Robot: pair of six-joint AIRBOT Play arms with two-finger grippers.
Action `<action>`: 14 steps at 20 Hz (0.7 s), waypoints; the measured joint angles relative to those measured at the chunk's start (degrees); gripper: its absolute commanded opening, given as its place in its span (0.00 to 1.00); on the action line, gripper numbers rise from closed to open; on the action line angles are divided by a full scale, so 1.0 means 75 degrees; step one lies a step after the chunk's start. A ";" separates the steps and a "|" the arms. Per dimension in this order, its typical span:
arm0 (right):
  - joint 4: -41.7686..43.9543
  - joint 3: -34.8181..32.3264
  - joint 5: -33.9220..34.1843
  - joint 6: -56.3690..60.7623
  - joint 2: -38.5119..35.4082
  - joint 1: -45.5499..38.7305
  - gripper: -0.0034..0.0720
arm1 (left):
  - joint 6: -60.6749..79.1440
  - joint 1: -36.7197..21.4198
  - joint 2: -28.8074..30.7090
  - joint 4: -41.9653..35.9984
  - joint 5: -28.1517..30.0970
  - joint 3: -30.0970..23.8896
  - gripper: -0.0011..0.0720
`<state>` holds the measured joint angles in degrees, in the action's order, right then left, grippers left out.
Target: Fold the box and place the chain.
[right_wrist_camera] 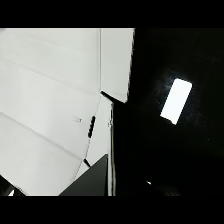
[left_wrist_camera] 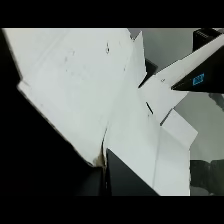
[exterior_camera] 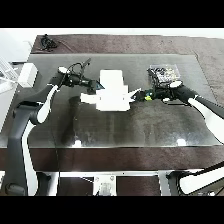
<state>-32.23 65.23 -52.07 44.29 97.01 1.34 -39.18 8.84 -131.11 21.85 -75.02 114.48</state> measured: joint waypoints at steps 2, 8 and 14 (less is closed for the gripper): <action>-0.0009 0.0000 0.0029 -0.0003 0.0003 -0.0023 0.42 | 0.0577 -0.0015 0.0000 -0.0006 -0.0259 0.0000 0.04; 0.0026 0.0003 0.0006 -0.0006 0.0003 -0.0356 0.48 | 0.2987 0.0000 0.0000 -0.0548 -0.0597 -0.0020 0.04; 0.1218 0.0006 0.0009 -0.0653 0.0003 -0.1169 0.47 | 0.5339 -0.0012 0.0000 -0.1338 -0.0848 -0.0624 0.03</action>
